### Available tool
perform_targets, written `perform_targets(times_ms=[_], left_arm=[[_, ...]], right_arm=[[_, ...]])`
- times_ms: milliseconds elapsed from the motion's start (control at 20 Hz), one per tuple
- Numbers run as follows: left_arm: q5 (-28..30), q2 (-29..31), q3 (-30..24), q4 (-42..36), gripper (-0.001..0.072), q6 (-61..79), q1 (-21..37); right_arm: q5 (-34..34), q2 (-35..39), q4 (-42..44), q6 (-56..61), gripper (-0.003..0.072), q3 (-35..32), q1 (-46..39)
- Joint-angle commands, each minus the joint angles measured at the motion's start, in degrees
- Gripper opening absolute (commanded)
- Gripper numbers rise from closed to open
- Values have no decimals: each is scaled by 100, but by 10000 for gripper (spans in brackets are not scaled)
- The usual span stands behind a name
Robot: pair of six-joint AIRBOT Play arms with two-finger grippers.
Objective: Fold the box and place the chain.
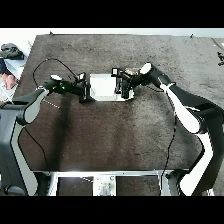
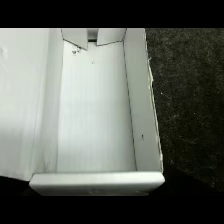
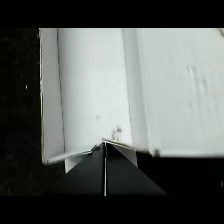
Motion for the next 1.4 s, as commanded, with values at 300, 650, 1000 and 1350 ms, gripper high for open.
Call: perform_targets(times_ms=[300, 650, 1000, 1350], left_arm=[[11, -4, 2, 2, 347, 2, -2], [11, -2, 2, 2, 347, 2, -2], [11, -4, 2, 2, 347, 0, -2], [11, -4, 2, 2, 347, 0, -2]], right_arm=[[570, 798, -413, 3980, -8, 0, -678], [763, 883, -350, 5289, -8, -258, -1467], [-590, 883, 76, 5567, -8, -1482, -1340], [-531, 595, 1657, 4870, -8, -1862, -997]])
